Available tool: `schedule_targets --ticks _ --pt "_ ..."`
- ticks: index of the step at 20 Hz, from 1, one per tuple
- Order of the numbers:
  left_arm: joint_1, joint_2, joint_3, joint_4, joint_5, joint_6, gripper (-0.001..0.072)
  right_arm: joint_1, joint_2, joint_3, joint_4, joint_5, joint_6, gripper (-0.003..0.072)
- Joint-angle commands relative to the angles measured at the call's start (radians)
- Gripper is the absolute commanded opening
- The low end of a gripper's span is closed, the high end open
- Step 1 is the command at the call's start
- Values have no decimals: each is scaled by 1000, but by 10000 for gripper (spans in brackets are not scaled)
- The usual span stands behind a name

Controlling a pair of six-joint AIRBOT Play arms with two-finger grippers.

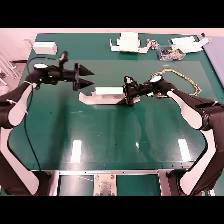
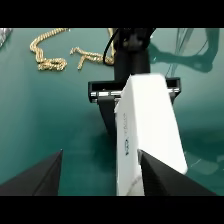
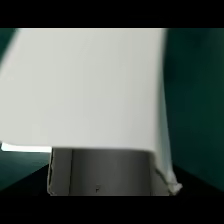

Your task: Fold the box and place the chain.

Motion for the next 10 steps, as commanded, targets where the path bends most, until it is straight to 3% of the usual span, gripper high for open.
schedule_targets --ticks 1,2,3,6,8,10 --pt "46 23 7 -20 -127 -1 431 0 0 0 1 2 0 592" --pt "55 24 9 -20 -171 1 188 0 0 0 1 1 0 592" --pt "59 24 10 -17 -219 8 18 0 0 0 1 1 0 593" --pt "56 29 7 -18 -273 -1 13 0 0 0 1 1 0 592" --pt "45 75 -45 -16 -235 -4 13 0 0 0 1 1 0 593" --pt "29 169 -164 -16 -121 33 13 0 0 0 1 2 0 592"
